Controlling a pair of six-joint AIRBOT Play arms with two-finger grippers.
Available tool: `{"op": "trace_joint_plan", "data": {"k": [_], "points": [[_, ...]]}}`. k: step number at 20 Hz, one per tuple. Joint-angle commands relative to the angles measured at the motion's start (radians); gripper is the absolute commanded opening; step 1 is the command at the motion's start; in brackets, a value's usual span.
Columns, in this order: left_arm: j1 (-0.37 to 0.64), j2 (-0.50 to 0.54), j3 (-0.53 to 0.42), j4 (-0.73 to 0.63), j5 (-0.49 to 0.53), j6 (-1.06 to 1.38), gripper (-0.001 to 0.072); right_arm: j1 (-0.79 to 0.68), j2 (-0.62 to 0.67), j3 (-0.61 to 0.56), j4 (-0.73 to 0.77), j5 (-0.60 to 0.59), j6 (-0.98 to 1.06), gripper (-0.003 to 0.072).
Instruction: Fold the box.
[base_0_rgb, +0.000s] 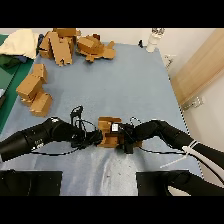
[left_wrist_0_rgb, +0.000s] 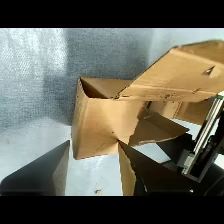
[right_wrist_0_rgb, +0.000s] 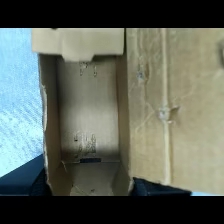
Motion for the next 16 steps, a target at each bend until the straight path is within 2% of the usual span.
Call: {"op": "trace_joint_plan", "data": {"k": [1, 2, 8, 10, 15, 16], "points": [[-0.001, -0.050, 0.046, 0.013, -0.052, -0.009, 0.0466, 0.000, 0.000, 0.000, 0.000, 0.000, 0.000, 0.0509], [-0.001, -0.063, 0.065, 0.025, -0.065, -0.009, 0.0447, 0.000, 0.000, 0.000, 0.000, 0.000, 0.000, 0.0509], [-0.001, -0.145, 0.164, 0.072, -0.130, -0.014, 0.0447, 0.000, 0.000, 0.000, 0.001, 0.000, 0.000, 0.0509], [-0.001, -0.168, 0.177, 0.080, -0.134, -0.021, 0.0409, 0.000, 0.000, 0.000, 0.001, 0.000, 0.000, 0.0510], [-0.001, -0.222, 0.222, 0.103, -0.138, -0.069, 0.0406, 0.000, 0.000, 0.000, 0.001, 0.000, 0.000, 0.0510], [-0.004, -0.233, 0.241, 0.126, -0.148, -0.086, 0.0364, 0.000, 0.000, 0.000, 0.001, 0.000, 0.000, 0.0509]]}}
